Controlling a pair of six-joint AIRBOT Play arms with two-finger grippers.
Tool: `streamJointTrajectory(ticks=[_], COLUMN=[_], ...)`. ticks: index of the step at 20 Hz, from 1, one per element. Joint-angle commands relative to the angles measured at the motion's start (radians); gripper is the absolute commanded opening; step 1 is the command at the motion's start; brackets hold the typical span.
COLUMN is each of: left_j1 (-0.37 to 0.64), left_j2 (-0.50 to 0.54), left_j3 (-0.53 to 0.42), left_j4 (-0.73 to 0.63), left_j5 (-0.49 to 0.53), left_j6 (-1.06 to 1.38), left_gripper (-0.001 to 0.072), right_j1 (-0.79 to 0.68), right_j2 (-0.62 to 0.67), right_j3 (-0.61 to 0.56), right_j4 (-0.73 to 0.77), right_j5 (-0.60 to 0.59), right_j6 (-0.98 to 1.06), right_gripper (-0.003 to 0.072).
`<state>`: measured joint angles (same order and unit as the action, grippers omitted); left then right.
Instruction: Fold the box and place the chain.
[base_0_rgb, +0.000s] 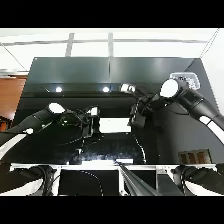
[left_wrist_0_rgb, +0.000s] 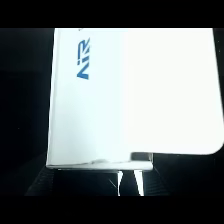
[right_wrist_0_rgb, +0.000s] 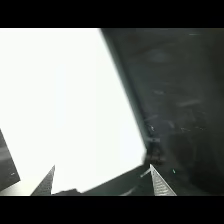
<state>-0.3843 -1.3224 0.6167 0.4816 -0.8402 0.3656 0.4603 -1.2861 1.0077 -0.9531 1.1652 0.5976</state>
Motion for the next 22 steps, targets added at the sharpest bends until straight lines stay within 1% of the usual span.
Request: streamJointTrajectory(ticks=[1,2,4,7,8,9,10,11,12,13,15,17,18,22], left_j1=[0.0,0.0,0.0,0.0,0.0,0.0,0.0,0.0,0.0,0.0,0.0,0.0,0.0,0.0], left_j2=[-0.001,-0.001,-0.001,-0.001,-0.001,-0.001,-0.001,-0.001,-0.001,-0.001,-0.001,-0.001,-0.001,-0.001], left_j3=[0.0,0.0,0.0,0.0,0.0,0.0,0.0,0.0,0.0,0.0,0.0,0.0,0.0,0.0], left_j4=[0.0,0.0,0.0,0.0,0.0,0.0,0.0,0.0,0.0,0.0,0.0,0.0,0.0,0.0], left_j5=[-0.002,-0.002,-0.002,-0.002,-0.002,-0.002,-0.002,-0.002,-0.002,-0.002,-0.002,-0.002,-0.002,-0.002], left_j6=[0.0,0.0,0.0,0.0,0.0,0.0,0.0,0.0,0.0,0.0,0.0,0.0,0.0,0.0], left_gripper=[0.0409,0.041,0.0409,0.0409,0.0409,0.0409,0.041,0.0409,0.0409,0.0409,0.0409,0.0409,0.0409,0.0409], right_j1=[0.048,0.061,0.077,0.078,0.078,0.078,0.078,0.078,0.078,0.078,0.078,0.078,0.077,0.078], right_j2=[0.002,0.003,0.003,0.003,0.003,0.003,0.002,0.003,0.003,0.003,0.003,0.003,0.003,0.002], right_j3=[-0.057,-0.057,-0.057,-0.057,-0.057,-0.057,-0.057,-0.057,-0.057,-0.057,-0.057,-0.057,-0.057,-0.058], right_j4=[0.052,0.06,0.061,0.063,0.062,0.063,0.063,0.063,0.063,0.063,0.063,0.063,0.063,0.063], right_j5=[-0.072,-0.093,-0.094,-0.098,-0.11,-0.127,-0.146,-0.155,-0.154,-0.154,-0.153,-0.149,-0.149,-0.135], right_j6=[-0.155,-0.187,-0.242,-0.246,-0.246,-0.246,-0.246,-0.246,-0.243,-0.242,-0.209,-0.178,-0.163,-0.16], right_gripper=[0.0714,0.0714,0.0714,0.0714,0.0709,0.0674,0.0674,0.0633,0.0478,0.0478,0.0345,0.0344,0.0293,0.0292])
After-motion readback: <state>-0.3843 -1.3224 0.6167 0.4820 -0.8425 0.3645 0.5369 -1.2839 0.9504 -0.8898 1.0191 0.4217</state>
